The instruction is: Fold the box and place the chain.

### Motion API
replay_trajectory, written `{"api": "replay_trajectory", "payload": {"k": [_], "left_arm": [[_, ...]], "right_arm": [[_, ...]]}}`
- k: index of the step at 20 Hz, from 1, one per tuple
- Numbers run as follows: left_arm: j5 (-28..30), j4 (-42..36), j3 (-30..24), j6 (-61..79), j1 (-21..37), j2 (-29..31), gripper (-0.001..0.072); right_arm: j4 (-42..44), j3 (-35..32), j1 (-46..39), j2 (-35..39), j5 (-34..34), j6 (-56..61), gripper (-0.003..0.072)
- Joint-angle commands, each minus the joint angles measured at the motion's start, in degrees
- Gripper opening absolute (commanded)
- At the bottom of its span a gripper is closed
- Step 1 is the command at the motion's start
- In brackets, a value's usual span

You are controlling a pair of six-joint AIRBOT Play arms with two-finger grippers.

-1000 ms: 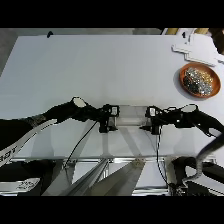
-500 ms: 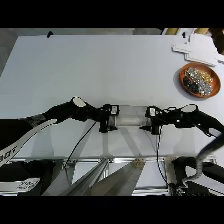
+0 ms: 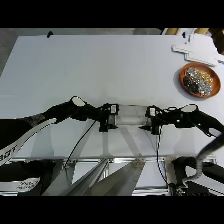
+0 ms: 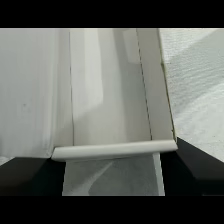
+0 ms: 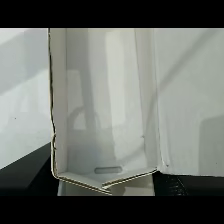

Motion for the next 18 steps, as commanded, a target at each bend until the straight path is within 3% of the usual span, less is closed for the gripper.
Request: {"api": "replay_trajectory", "payload": {"k": [1, 2, 3, 18], "left_arm": [[0.0, 0.3, 0.0, 0.1, 0.0, 0.0, 0.0308], [0.0, 0.4, 0.0, 0.0, -0.1, 0.0, 0.0204], [-0.1, 0.3, 0.0, -0.1, 0.0, 0.0, 0.0167], [0.0, 0.3, 0.0, -0.3, 0.0, 0.0, 0.0170]], "right_arm": [[0.0, 0.0, 0.0, 0.0, 0.1, 0.0, 0.0458], [0.0, 0.0, 0.0, 0.0, 0.1, 0.0, 0.0458], [0.0, 0.0, 0.0, 0.0, 0.1, 0.0, 0.0458], [0.0, 0.0, 0.0, 0.0, 0.1, 0.0, 0.0458]]}}
